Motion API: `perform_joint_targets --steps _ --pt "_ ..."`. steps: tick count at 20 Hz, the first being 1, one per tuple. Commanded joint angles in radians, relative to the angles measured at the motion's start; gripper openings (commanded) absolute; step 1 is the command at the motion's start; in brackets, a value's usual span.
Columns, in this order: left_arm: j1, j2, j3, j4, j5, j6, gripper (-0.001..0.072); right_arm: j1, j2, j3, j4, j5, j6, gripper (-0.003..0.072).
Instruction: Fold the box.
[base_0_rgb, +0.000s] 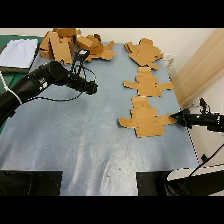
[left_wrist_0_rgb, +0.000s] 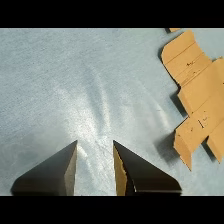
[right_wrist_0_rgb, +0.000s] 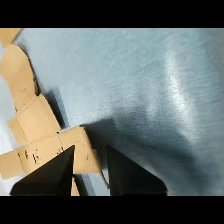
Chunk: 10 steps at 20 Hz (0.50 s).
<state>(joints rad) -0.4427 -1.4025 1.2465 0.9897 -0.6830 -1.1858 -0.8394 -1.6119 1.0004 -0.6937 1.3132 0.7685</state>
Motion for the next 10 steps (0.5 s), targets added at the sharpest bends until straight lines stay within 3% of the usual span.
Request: perform_joint_targets --steps 1,6,7,8,10 --pt "0.000 0.000 0.000 -0.003 0.000 0.000 0.0330 0.051 -0.018 -0.006 -0.005 -0.006 -0.011 0.0299" --pt "0.000 0.000 0.000 -0.003 -0.001 0.000 0.0330 0.119 -0.018 -0.006 -0.021 -0.013 -0.010 0.0249" --pt "0.000 0.000 0.000 -0.003 -0.003 0.000 0.0330 0.124 -0.018 -0.006 -0.021 -0.005 -0.010 0.0142" --pt "0.000 0.000 0.000 -0.003 -0.008 0.000 0.0330 0.128 -0.018 -0.006 -0.021 0.002 -0.010 0.0081" --pt "0.000 0.000 0.000 -0.003 -0.027 0.000 0.0330 0.137 -0.018 -0.006 -0.010 0.019 -0.009 0.0007"
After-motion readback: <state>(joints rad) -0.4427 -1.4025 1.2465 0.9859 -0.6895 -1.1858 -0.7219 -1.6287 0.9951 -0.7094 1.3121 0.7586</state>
